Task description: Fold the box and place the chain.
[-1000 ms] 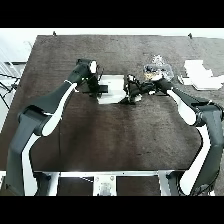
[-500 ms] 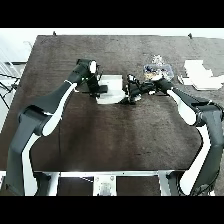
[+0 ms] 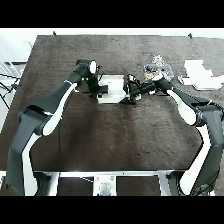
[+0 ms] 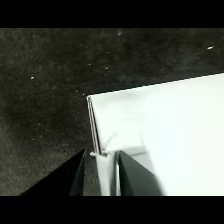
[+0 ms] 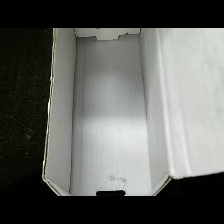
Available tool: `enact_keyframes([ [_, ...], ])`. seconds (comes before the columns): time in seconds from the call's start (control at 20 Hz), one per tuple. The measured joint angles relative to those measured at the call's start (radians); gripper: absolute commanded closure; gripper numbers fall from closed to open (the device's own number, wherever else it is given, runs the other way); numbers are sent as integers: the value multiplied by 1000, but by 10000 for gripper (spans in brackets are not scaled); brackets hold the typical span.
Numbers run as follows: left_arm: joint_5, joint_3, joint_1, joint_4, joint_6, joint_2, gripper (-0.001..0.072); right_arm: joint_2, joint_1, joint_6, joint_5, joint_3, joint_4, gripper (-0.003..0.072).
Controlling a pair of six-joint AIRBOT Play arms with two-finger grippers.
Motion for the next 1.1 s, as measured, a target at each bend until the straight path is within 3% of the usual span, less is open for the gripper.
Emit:
enact_keyframes([
  [0.05, -1, 3, 0, 0, 4, 2, 314, 0, 0, 0, 0, 0, 0, 103],
  [0.1, -2, 6, 0, 0, 6, 5, 278, 0, 0, 0, 2, 0, 0, 104],
  [0.3, -17, 13, 0, 1, 21, 21, 277, 0, 0, 0, 3, 0, 1, 104],
  [0.5, -27, 14, 0, 34, 31, 53, 280, 0, 0, 0, 4, 0, 2, 104],
  [0.55, -26, 13, 0, 42, 31, 54, 302, 0, 0, 0, 4, 0, 2, 104],
  [0.6, -26, 8, 0, 46, 31, 56, 388, 0, 0, 0, 4, 0, 2, 104],
  [0.65, -23, 4, 0, 47, 30, 59, 421, 0, 0, 0, 4, 0, 2, 104],
  [1.1, 23, -10, -1, 40, 24, 28, 421, 0, 0, 0, 4, 0, 3, 104],
])
